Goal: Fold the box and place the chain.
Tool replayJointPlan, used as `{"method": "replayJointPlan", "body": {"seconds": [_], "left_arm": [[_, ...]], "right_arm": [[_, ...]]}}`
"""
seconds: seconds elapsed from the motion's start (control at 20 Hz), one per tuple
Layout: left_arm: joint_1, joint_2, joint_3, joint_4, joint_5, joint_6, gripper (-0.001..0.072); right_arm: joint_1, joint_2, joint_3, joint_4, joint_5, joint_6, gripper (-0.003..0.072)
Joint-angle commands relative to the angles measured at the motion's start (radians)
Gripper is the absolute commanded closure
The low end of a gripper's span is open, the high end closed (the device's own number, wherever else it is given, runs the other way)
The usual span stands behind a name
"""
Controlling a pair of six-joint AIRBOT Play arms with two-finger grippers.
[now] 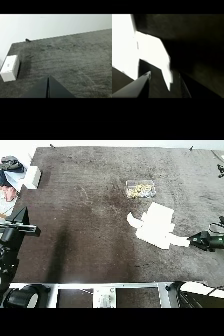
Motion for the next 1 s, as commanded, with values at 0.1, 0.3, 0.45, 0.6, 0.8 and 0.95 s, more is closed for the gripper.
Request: {"method": "replayJointPlan", "body": {"seconds": [0.1,0.3,0.45,0.6,0.8,0.95], "left_arm": [[0.001,0.000,0.000,0.000,0.000,0.000,0.0700],[0.001,0.000,0.000,0.000,0.001,0.000,0.0699],[0.000,0.000,0.000,0.000,0.000,0.000,0.0699],[0.001,0.000,0.000,0.000,0.000,0.000,0.0699],[0.001,0.000,0.000,0.000,0.000,0.000,0.0699],[0.001,0.000,0.000,0.000,0.001,0.000,0.0699]], "right_arm": [[0.051,-0.085,-0.008,0.056,0.013,-0.029,0.0270],[0.120,-0.139,-0.056,0.106,0.002,-0.073,0.0315],[0.152,-0.174,-0.058,0.155,-0.002,-0.138,0.0373],[0.152,-0.174,-0.058,0.254,-0.002,-0.216,0.0699],[0.153,-0.166,-0.059,0.253,0.070,-0.213,0.0701],[0.180,-0.095,-0.100,0.278,0.096,-0.189,0.0702]]}}
